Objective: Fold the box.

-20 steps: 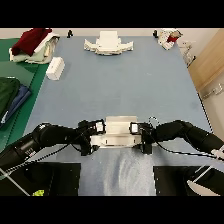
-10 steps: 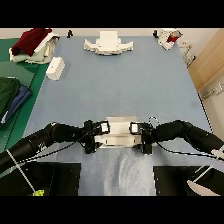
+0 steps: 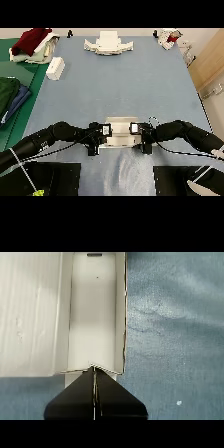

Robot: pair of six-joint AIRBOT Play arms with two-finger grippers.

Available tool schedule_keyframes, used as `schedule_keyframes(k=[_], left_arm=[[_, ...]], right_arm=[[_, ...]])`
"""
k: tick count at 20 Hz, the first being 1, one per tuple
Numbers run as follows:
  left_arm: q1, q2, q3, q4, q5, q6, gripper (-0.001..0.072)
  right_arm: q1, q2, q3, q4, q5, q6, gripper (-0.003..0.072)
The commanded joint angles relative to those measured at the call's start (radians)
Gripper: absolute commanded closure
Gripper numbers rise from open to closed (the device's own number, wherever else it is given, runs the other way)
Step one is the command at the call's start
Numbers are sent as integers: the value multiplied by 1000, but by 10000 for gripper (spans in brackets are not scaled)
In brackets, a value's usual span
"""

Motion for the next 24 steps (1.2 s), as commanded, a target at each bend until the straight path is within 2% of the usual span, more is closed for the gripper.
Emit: schedule_keyframes(k=[1,5,12,13,14,15,24], left_arm=[[-1,-14,1,-94,11,85,680],[-1,-60,2,-125,10,88,680],[0,-65,2,-125,13,88,673],[0,-65,2,-126,13,88,544],[0,-65,2,-128,13,87,271],[0,-64,2,-134,13,87,228],[0,-64,2,-133,13,87,228]], right_arm=[[0,0,0,0,0,0,139],[0,0,0,0,0,0,139],[1,0,0,0,0,0,139],[1,0,0,0,0,0,139],[1,0,0,0,0,0,139],[0,0,0,0,0,0,140],[0,0,0,0,0,0,139]])
